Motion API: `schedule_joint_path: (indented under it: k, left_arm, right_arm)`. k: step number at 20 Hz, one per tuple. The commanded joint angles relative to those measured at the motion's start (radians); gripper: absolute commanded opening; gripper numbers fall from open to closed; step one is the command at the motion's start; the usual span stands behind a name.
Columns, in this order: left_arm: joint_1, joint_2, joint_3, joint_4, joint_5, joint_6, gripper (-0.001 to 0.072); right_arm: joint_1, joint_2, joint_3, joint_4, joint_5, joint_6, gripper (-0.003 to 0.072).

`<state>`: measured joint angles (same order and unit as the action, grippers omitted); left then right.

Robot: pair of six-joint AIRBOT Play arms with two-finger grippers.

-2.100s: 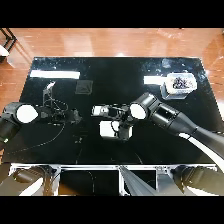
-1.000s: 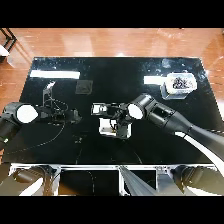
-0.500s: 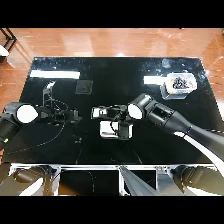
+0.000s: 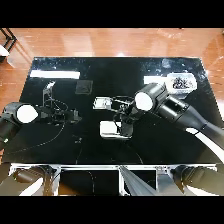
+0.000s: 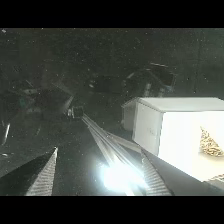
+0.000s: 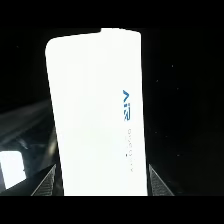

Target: Fold the box and place the chain.

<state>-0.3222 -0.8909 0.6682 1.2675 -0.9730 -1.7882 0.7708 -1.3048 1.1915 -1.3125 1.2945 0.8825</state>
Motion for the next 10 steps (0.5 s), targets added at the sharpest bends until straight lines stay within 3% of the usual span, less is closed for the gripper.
schedule_joint_path:
  k: [1,10]
  left_arm:
    - [0.001,-0.001,0.0,0.0,0.0,0.0,0.063]
    - [0.001,-0.001,0.0,0.005,0.0,0.0,0.063]
  right_arm:
    - [-0.032,0.0,0.006,0.052,0.027,0.004,0.0696]
    - [-0.031,-0.079,0.006,0.04,0.002,0.003,0.0696]
